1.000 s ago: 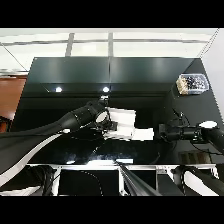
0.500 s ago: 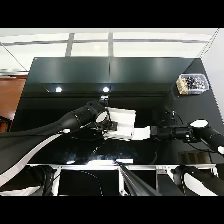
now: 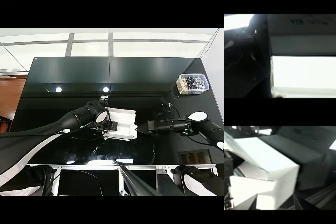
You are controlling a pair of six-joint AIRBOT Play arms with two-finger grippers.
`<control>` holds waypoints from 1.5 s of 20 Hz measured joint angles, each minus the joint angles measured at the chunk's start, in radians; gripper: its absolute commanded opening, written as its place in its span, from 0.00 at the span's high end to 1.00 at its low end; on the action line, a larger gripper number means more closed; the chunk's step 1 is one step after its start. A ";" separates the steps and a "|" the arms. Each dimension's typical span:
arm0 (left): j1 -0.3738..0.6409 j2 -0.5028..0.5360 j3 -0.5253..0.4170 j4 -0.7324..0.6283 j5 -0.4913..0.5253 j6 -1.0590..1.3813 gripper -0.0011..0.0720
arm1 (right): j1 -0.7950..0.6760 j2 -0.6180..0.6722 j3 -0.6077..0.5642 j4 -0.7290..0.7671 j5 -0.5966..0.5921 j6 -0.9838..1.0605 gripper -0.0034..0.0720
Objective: Fold the box and place the chain.
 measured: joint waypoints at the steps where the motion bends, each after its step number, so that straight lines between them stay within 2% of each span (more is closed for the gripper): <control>1: 0.000 0.000 0.000 0.000 0.000 0.000 0.95 | 0.034 0.000 0.014 -0.005 -0.016 0.030 0.24; 5: 0.000 0.000 0.000 0.000 0.000 0.000 0.95 | 0.184 0.000 0.077 -0.104 -0.124 0.205 0.23; 6: 0.000 0.000 0.000 0.000 0.000 0.000 0.95 | 0.219 0.000 0.094 -0.142 -0.146 0.256 0.13; 7: 0.000 0.000 0.000 0.000 0.000 0.000 0.95 | 0.256 0.000 0.111 -0.183 -0.166 0.302 0.10; 19: 0.000 0.000 0.000 0.000 0.000 0.000 0.95 | 0.458 -0.015 0.228 -0.573 -0.262 0.762 0.12; 20: 0.000 0.000 0.000 0.000 0.000 0.000 0.95 | 0.465 -0.020 0.233 -0.586 -0.269 0.785 0.12; 21: 0.000 0.000 0.000 0.000 0.000 0.000 0.95 | 0.471 -0.025 0.237 -0.596 -0.270 0.804 0.21; 23: 0.000 0.000 0.000 0.000 0.000 0.000 0.95 | 0.478 -0.034 0.245 -0.608 -0.270 0.833 0.22; 24: 0.000 0.000 0.000 0.000 0.000 0.000 0.95 | 0.481 -0.038 0.250 -0.615 -0.271 0.844 0.35; 27: 0.000 0.000 0.000 0.000 0.000 0.000 0.95 | 0.489 -0.053 0.278 -0.629 -0.257 0.872 0.39; 30: 0.000 0.000 0.000 0.000 0.000 0.000 0.95 | 0.525 -0.081 0.318 -0.716 -0.215 0.955 0.39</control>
